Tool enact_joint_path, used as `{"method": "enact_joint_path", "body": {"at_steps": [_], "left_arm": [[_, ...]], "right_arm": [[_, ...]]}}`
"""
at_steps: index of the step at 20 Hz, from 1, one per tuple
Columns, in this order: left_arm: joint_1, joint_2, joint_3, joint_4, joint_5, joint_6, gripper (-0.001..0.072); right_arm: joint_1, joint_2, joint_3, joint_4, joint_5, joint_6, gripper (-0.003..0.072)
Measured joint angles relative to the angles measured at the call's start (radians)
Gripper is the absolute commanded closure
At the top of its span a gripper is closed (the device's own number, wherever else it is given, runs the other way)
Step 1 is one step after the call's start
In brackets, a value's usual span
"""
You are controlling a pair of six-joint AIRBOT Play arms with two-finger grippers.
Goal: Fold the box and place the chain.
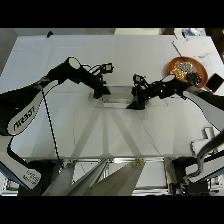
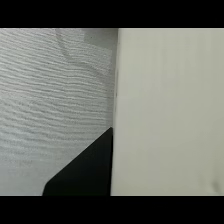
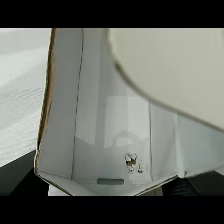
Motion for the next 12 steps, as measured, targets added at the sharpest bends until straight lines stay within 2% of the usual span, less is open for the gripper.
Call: {"method": "enact_joint_path", "body": {"at_steps": [8,10,12], "left_arm": [[0.0,0.0,0.0,0.0,0.0,0.0,0.0705],[0.0,0.0,0.0,0.0,0.0,0.0,0.0705],[0.0,0.0,0.0,0.0,0.0,0.0,0.0705]], "right_arm": [[0.0,0.0,0.0,0.0,0.012,0.0,0.0009],[0.0,0.0,0.0,0.0,0.012,-0.002,0.0078],[0.0,0.0,0.0,0.0,0.011,-0.004,0.0083]]}}
